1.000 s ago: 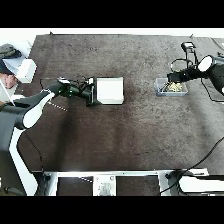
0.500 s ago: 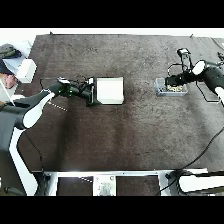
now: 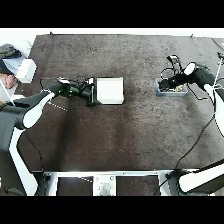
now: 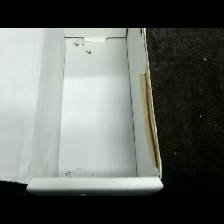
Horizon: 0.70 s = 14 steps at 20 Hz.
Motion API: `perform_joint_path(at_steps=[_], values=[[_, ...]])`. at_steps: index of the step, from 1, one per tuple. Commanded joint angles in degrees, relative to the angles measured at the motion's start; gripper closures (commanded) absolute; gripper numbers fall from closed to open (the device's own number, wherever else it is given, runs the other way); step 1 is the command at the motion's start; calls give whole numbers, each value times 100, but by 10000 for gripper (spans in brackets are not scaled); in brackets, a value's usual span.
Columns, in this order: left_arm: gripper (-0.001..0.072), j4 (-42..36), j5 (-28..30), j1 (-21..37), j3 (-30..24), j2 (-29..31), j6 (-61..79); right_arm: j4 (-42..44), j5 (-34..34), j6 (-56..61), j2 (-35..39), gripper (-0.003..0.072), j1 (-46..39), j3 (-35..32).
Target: Fold the box and place the chain.
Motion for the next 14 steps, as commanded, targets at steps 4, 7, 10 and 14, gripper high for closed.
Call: perform_joint_path(at_steps=[4, 7, 10, 14], values=[[425, 0, 2, 4, 0, 0, 2, -201, 116, 109, -286, 459, 4, 188], [425, 0, 2, 4, 0, 0, 2, -192, 22, 109, -297, 490, 4, 195], [425, 0, 2, 4, 0, 0, 2, -127, -94, 109, -297, 632, 7, 195], [425, 0, 2, 4, 0, -2, 2, -129, 9, 109, -262, 700, 7, 201]])
